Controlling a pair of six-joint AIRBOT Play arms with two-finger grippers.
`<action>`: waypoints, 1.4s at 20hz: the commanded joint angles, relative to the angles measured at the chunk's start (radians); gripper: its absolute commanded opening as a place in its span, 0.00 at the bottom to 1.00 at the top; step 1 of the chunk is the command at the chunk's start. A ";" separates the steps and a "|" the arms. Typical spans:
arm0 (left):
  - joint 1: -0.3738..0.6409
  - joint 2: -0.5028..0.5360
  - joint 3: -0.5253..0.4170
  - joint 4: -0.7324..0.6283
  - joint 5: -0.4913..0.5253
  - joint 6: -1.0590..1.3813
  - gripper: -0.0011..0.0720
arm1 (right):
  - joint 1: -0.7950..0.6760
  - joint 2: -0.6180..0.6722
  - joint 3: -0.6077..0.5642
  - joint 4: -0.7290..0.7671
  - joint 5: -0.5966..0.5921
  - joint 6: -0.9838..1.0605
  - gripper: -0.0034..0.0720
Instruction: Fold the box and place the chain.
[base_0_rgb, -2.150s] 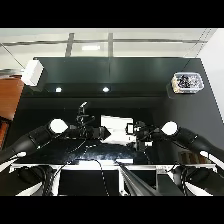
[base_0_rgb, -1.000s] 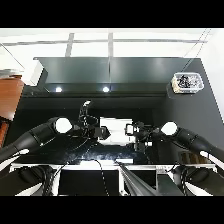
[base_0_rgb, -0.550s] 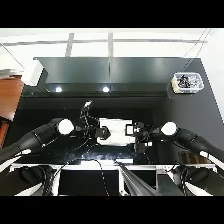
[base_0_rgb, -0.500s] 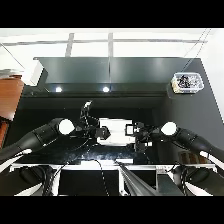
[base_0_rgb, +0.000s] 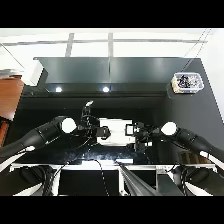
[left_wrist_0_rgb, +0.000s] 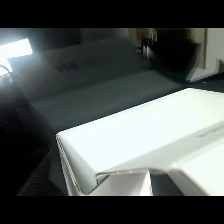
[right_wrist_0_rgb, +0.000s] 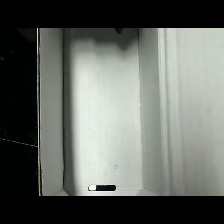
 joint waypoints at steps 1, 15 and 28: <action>0.000 -0.019 0.066 0.171 -0.151 -0.174 0.98 | 0.000 0.000 0.000 0.000 0.001 0.000 0.56; -0.005 -0.027 0.183 0.204 -0.331 -0.267 0.80 | 0.000 0.000 0.000 0.000 0.001 0.000 0.56; -0.120 -0.056 0.184 0.242 -0.241 -0.394 0.75 | 0.000 0.000 0.000 0.000 0.001 0.000 0.56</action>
